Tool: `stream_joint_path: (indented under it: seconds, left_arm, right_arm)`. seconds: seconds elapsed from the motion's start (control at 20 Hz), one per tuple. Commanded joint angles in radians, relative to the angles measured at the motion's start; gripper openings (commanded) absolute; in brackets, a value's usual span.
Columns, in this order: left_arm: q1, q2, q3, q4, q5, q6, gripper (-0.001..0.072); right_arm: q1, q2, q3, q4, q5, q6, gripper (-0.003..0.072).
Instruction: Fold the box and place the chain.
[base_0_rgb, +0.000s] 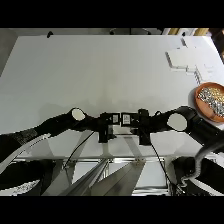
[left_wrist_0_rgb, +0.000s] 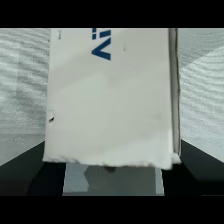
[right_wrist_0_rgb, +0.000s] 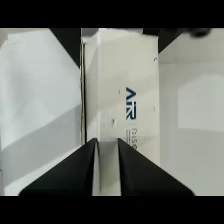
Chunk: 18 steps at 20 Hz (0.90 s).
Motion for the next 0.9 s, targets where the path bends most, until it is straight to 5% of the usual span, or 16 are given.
stream_joint_path:
  seconds: [0.0, 0.3, 0.5, 0.85]
  left_arm:
    - [0.000, 0.000, 0.001, -0.001, 0.000, -0.005, 0.0173]
    - [0.000, 0.000, 0.001, -0.001, 0.000, -0.005, 0.0173]
    - [0.000, 0.000, 0.001, -0.001, 0.000, -0.005, 0.0173]
    - [0.000, 0.000, 0.001, -0.001, 0.000, -0.005, 0.0173]
  right_arm:
    - [0.001, 0.001, -0.008, 0.053, 0.048, 0.000, 0.0275]
    - [0.001, 0.021, -0.008, 0.132, 0.035, 0.000, 0.0275]
    - [-0.031, 0.026, -0.008, 0.136, 0.008, 0.001, 0.0025]
    - [-0.033, -0.037, -0.012, 0.128, 0.009, 0.008, 0.0013]
